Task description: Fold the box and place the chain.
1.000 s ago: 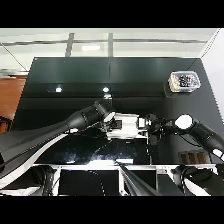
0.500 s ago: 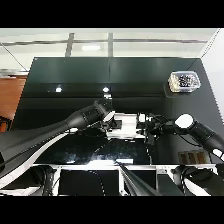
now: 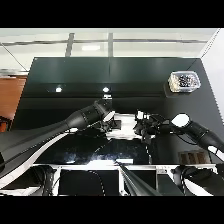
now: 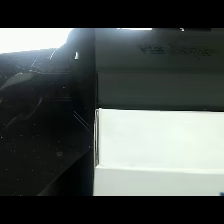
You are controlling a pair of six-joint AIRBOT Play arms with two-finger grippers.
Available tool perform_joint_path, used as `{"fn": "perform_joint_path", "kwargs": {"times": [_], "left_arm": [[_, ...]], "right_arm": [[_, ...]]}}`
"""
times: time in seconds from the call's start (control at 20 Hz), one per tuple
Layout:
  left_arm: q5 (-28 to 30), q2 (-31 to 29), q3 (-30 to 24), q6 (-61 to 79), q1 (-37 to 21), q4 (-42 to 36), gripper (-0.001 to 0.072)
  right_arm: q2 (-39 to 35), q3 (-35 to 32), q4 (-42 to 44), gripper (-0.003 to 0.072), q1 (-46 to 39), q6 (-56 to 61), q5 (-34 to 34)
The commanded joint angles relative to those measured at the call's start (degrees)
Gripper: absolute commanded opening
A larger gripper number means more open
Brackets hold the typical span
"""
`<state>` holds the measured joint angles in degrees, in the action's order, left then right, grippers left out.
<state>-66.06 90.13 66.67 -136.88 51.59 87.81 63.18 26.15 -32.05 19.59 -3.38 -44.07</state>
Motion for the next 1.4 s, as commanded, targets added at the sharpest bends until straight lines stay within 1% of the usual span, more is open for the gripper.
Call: {"fn": "perform_joint_path", "kwargs": {"times": [0.0,0.15,0.2,0.25,0.3,0.35,0.4,0.45,0.5,0.55,0.6,0.65,0.7,0.85,0.9,0.95,1.05,1.15,1.25,1.35], "left_arm": [[0.17,-0.04,-0.04,0.00,-0.04,-0.02,0.0029],[0.17,-0.04,-0.04,0.00,-0.04,-0.02,0.0029],[0.15,-0.04,-0.04,0.00,-0.04,-0.02,0.0029],[0.15,-0.04,-0.04,0.00,-0.04,-0.02,0.0029],[0.15,-0.04,-0.04,0.00,-0.04,-0.02,0.0029],[0.15,-0.04,-0.04,0.00,-0.04,-0.02,0.0029],[0.13,-0.04,-0.04,0.00,-0.04,-0.02,0.0029],[0.13,-0.04,-0.04,0.00,-0.04,-0.02,0.0029],[0.15,-0.04,-0.04,0.00,-0.04,-0.02,0.0029],[0.13,-0.04,-0.04,0.00,-0.04,-0.02,0.0029],[-0.07,-0.04,-0.04,0.00,-0.04,-0.02,0.0029],[-0.11,-0.02,-0.04,0.00,-0.04,-0.02,0.0029],[-0.15,-0.04,-0.04,0.00,-0.04,0.00,0.0029],[-0.66,-0.02,-0.04,0.00,-0.04,-0.02,0.0029],[-0.66,-0.02,-0.04,0.00,-0.04,-0.02,0.0029],[-0.63,-0.02,-0.04,0.00,-0.04,-0.02,0.0029],[-0.63,-0.02,-0.04,0.00,-0.04,-0.02,0.0029],[-0.68,-0.02,-0.04,0.00,-0.04,-0.04,0.0029],[-0.68,-0.02,-0.04,0.00,-0.04,-0.04,0.0029],[-0.61,-0.02,-0.04,0.00,-0.04,-0.04,0.0029]], "right_arm": [[0.59,-0.04,0.52,0.0172,1.14,-0.02,0.52],[0.59,-0.04,0.55,0.0173,1.11,0.17,0.85],[0.59,-0.04,0.57,0.0204,1.11,0.46,0.96],[0.59,-0.04,0.55,0.0389,1.11,1.31,1.62],[0.59,-0.04,0.52,0.0385,1.11,1.70,2.01],[0.59,-0.04,0.50,0.0237,1.11,1.70,2.10],[0.59,-0.04,0.52,0.0180,1.11,1.73,2.10],[0.59,-0.04,0.57,0.0355,1.11,2.01,2.16],[0.59,-0.04,0.46,0.0358,1.11,2.16,2.12],[0.59,-0.04,0.26,0.0110,1.11,3.28,2.10],[0.55,-0.02,0.02,0.0010,1.03,5.62,2.12],[0.50,0.22,-0.85,0.0018,0.52,12.48,1.79],[0.46,1.51,-4.63,0.0017,-0.61,22.32,-1.16],[0.39,8.57,-21.40,0.0017,-7.43,44.78,-18.58],[0.04,10.21,-25.33,0.0017,-11.06,51.49,-20.22],[-0.87,10.80,-26.93,0.0017,-16.13,58.58,-18.99],[-1.53,10.67,-24.33,0.0017,-26.93,67.60,-16.59],[-1.49,8.92,-20.17,0.0017,-34.69,72.91,-15.78],[-1.40,6.56,-20.33,0.0017,-38.18,76.00,-17.18],[-0.70,3.69,-19.47,0.0017,-38.10,76.02,-19.37]]}}
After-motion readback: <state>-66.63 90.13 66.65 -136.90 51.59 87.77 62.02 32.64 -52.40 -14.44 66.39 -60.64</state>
